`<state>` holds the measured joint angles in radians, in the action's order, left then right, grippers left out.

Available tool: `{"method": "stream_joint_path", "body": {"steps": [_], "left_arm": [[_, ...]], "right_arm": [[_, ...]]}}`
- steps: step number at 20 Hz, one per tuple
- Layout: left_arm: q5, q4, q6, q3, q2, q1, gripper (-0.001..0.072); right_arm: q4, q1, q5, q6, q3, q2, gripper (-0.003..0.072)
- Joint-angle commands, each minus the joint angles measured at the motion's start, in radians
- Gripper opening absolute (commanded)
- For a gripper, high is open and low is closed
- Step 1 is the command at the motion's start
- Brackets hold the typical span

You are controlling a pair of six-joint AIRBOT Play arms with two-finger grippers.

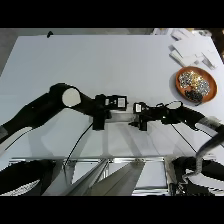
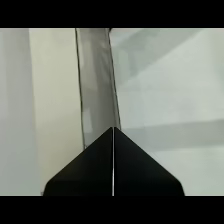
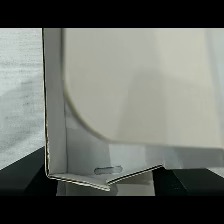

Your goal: Fold the box and place the chain.

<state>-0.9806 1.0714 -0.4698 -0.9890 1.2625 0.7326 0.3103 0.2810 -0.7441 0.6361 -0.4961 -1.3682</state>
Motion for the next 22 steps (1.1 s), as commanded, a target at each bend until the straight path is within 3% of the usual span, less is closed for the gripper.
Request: {"method": "stream_joint_path", "body": {"steps": [1, 3, 6, 16, 19, 22], "left_arm": [[0.297, -0.052, -0.003, 0.0, 0.094, 0.023, 0.0006], [0.412, -0.188, -0.002, 0.0, 0.146, -0.019, 0.0006], [0.404, -0.361, -0.002, 0.0, 0.201, -0.095, 0.0005], [0.179, -0.341, -0.002, 0.0, 0.261, -0.138, 0.0007], [0.113, -0.283, -0.002, 0.0, 0.209, -0.156, 0.0004], [0.084, -0.243, -0.006, 0.0, 0.087, -0.206, 0.0004]], "right_arm": [[0.0, 0.0, -0.001, 0.0, 0.0, 0.001, 0.0379], [0.0, 0.0, -0.001, 0.0, 0.0, 0.001, 0.0379], [0.0, 0.0, -0.001, 0.0, 0.0, 0.001, 0.0379], [0.0, 0.0, -0.001, 0.0, 0.0, 0.001, 0.0379], [0.0, 0.0, -0.001, 0.0, 0.0, 0.001, 0.0379], [0.0, 0.0, -0.001, 0.0, 0.0, 0.001, 0.0379]]}}
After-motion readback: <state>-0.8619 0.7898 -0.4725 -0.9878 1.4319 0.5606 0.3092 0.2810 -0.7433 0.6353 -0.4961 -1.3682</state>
